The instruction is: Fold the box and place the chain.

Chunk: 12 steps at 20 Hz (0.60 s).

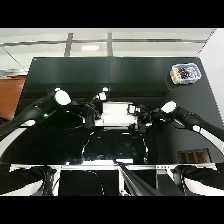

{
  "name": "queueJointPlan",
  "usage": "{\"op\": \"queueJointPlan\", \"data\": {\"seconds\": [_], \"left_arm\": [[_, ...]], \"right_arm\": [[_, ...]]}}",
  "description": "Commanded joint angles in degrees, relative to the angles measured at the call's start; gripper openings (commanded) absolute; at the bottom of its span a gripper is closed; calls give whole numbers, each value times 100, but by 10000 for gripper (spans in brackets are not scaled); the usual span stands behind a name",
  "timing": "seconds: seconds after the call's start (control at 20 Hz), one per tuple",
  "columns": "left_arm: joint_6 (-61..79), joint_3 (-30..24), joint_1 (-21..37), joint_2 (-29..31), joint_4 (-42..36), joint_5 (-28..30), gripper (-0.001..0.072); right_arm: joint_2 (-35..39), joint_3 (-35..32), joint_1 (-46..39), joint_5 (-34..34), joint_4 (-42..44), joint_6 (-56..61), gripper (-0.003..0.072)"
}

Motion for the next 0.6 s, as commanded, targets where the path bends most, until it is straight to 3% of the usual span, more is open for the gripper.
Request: {"op": "queueJointPlan", "data": {"seconds": [0.0, 0.1, 0.2, 0.3, 0.45, 0.55], "left_arm": [[-3156, 116, 431, 579, 2184, -470, 27], [-4415, 114, 960, 706, 2455, -979, 27], [-5460, -63, 1622, 640, 1910, -1261, 28], [-5630, -466, 2326, 420, 343, -1412, 28], [-4319, -1067, 3023, -157, -2273, -1449, 27], [-3998, -1075, 2981, -562, -2688, -1373, 26]], "right_arm": [[-4, 4, 0, 0, 0, 0, 136], [-4, 4, 0, 0, 0, 0, 136], [-4, 4, 0, 0, 0, 0, 136], [-4, 4, 0, 0, 0, 0, 136], [-4, 4, 0, 0, 0, 0, 136], [-4, 4, 0, 0, 0, 0, 136]]}}
